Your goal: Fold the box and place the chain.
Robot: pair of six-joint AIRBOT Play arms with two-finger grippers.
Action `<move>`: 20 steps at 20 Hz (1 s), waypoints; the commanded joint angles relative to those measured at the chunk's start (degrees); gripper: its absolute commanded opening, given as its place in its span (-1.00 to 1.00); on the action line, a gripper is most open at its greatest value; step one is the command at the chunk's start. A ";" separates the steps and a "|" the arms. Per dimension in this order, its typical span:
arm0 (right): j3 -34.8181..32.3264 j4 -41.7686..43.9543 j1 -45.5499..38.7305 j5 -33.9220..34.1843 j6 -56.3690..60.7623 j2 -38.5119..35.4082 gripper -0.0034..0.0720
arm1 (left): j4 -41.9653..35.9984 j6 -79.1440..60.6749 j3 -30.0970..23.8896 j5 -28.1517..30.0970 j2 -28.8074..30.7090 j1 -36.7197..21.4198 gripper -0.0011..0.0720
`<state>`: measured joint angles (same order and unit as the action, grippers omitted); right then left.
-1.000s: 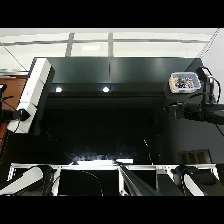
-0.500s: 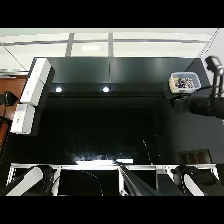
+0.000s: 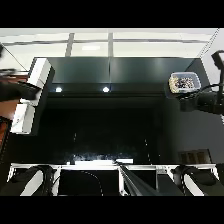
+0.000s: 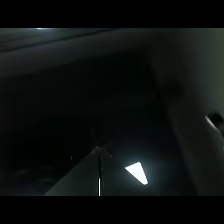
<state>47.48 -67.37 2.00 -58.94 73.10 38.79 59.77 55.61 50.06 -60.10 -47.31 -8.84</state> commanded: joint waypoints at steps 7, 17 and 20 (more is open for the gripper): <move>-12.61 -5.33 0.61 23.19 -0.04 -0.37 -0.88 | -0.46 4.44 -13.22 8.96 3.85 11.23 -0.90; -12.61 -5.33 0.61 23.19 -0.04 -0.37 -0.88 | -0.46 4.44 -13.25 8.70 3.74 11.23 -0.90; -12.61 -5.33 0.61 23.19 -0.04 -0.37 -0.88 | -0.48 4.44 -13.25 8.70 3.74 11.23 -0.90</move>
<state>34.87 -72.69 2.57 -35.83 73.06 38.44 59.29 60.01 36.86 -51.44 -43.57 2.37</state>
